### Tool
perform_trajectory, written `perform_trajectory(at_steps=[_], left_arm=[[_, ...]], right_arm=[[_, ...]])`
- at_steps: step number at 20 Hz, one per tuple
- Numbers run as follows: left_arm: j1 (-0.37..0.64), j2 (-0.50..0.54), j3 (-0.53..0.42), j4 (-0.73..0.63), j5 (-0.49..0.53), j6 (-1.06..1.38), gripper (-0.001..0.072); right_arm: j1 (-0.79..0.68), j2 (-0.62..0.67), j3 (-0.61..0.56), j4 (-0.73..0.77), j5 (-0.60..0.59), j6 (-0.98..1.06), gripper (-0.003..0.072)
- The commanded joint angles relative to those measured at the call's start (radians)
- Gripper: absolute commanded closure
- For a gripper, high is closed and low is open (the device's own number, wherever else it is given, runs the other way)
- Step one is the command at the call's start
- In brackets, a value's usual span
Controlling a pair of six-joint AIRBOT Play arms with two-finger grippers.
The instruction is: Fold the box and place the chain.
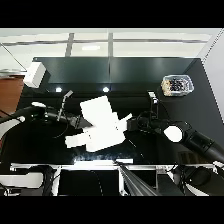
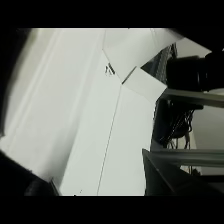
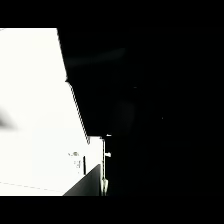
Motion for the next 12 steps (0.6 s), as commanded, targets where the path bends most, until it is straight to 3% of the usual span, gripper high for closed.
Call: perform_trajectory(at_steps=[1,2,5,8,12], left_arm=[[-0.055,-0.013,0.071,0.131,-0.019,0.027,0.0179],[-0.065,-0.013,0.09,0.169,-0.019,0.027,0.0227],[-0.074,-0.013,0.124,0.204,-0.016,0.027,0.0228],[-0.074,-0.013,0.13,0.193,0.013,0.028,0.0441],[-0.074,-0.013,0.13,0.193,0.003,0.027,0.044]], right_arm=[[0.001,0.001,0.0,-0.006,0.0,0.0,0.0652],[0.001,0.001,0.0,-0.006,0.0,0.0,0.0652],[0.001,0.001,0.0,-0.006,0.002,0.0,0.0652],[0.001,0.001,0.0,-0.009,0.002,0.0,0.0652],[0.001,0.001,0.0,-0.01,0.002,0.0,0.0652]])
